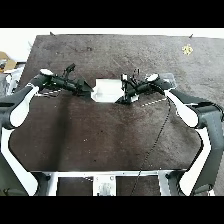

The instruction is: Fold the box and place the chain.

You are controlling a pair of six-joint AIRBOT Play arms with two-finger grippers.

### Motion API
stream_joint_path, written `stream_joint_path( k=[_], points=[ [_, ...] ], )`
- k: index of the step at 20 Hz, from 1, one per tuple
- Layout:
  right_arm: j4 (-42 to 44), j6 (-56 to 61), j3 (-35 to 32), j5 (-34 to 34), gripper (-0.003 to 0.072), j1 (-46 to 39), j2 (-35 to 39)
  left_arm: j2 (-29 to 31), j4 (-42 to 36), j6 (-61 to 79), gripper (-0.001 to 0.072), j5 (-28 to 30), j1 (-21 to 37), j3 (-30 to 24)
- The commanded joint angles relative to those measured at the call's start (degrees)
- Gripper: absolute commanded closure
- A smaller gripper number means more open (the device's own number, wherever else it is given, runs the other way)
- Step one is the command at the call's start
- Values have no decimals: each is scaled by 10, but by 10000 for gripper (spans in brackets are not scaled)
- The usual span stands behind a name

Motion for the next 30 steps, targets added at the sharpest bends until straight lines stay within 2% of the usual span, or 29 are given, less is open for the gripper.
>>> stream_joint_path(
  k=[1,7,16,20,27,28,30],
  points=[
    [0,0,0,0,248,0,0,0,4,-8,367,1,-12,15],
    [0,0,0,0,248,0,0,0,78,-80,367,3,-40,65],
    [0,0,0,0,248,0,0,0,228,-200,366,15,-99,131],
    [0,0,0,0,248,0,0,0,335,-304,366,25,-126,149],
    [0,0,0,0,248,0,0,-1,469,-409,369,44,-182,171],
    [0,0,0,0,248,0,0,-1,488,-424,407,44,-189,171],
    [0,0,0,0,248,0,0,-1,534,-455,420,45,-206,171]
  ],
)
